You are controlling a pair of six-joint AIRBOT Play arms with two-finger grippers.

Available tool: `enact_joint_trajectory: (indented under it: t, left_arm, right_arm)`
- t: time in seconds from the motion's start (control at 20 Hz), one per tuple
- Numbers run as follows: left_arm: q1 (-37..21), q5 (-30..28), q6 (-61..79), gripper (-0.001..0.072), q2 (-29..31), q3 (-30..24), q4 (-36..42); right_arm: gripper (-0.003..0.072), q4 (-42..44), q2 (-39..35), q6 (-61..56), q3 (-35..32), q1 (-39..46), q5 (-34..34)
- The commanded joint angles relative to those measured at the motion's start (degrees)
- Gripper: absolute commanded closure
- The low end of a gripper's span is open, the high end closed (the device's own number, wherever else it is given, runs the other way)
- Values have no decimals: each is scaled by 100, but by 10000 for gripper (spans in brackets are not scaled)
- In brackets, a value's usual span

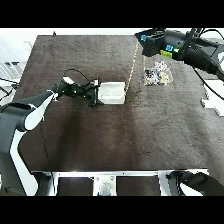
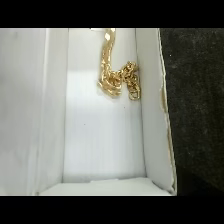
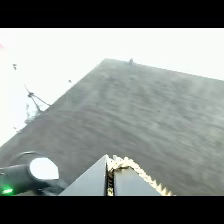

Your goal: Fold the box and place the chain.

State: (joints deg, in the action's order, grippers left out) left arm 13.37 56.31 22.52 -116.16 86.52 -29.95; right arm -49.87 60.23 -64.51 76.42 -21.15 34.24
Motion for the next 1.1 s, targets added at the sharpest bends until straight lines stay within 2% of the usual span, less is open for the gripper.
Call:
enact_joint_trajectory:
  t: [0.0,0.25,1.05]
  left_arm:
    - [0,28,0,364,0,-2,-2]
    - [0,31,-2,364,0,-2,-2]
    - [0,28,-2,364,0,-2,-2]
  right_arm:
    - [681,-299,-131,-280,37,-538,-37]
    - [681,-1073,2,-1023,-83,-769,-39]
    - [680,-911,1451,-1307,-195,-863,-339]
